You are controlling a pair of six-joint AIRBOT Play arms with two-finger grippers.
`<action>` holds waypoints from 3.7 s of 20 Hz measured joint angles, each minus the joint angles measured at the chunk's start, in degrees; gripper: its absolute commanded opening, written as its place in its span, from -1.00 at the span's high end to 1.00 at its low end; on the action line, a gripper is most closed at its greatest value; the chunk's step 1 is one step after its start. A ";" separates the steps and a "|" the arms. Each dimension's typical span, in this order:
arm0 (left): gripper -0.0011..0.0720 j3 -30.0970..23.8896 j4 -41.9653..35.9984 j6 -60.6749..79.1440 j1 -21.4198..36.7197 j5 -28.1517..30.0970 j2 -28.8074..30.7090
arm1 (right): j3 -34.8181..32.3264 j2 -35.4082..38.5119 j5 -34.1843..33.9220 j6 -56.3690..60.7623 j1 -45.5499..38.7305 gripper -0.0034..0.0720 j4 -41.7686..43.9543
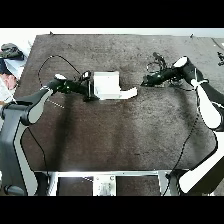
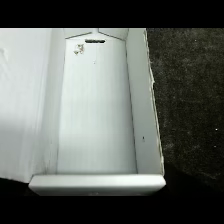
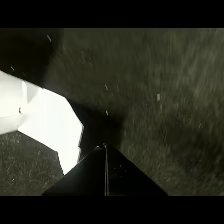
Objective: Fold the box and place the chain.
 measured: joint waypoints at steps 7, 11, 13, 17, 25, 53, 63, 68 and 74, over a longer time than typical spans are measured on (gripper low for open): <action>0.01 0.02 0.02 0.00 0.00 0.00 0.00 | 0.00 -5.53 4.35 0.52 2.75 0.52 7.78; 0.01 0.00 0.02 0.00 0.00 -0.02 0.00 | 0.15 -6.45 6.49 -2.16 4.76 -0.06 14.67; 0.01 0.02 0.02 0.00 0.00 -0.02 0.00 | 0.31 -6.60 7.13 -2.67 5.16 -0.06 16.52; 0.01 0.02 0.02 0.00 0.00 -0.02 0.00 | 0.44 -6.45 7.87 -3.23 5.64 -0.06 18.80; 0.01 0.00 0.02 0.00 0.00 -0.02 0.00 | 0.52 -4.37 6.97 -3.04 7.56 -0.06 17.86; 0.01 0.02 0.00 0.02 0.00 -0.15 0.00 | 11.10 -4.17 -0.22 17.88 20.72 -0.49 -13.09; 0.01 0.02 0.02 0.02 0.00 -0.15 0.00 | 13.09 -5.22 0.28 25.27 24.59 -0.30 -22.64; 0.01 0.00 0.00 0.02 0.00 -0.13 0.00 | 13.29 -5.38 0.13 29.11 25.42 -0.30 -24.72; 0.01 0.02 0.00 0.02 0.00 -0.15 0.00 | 14.19 -6.40 -0.46 33.75 26.95 -0.19 -28.41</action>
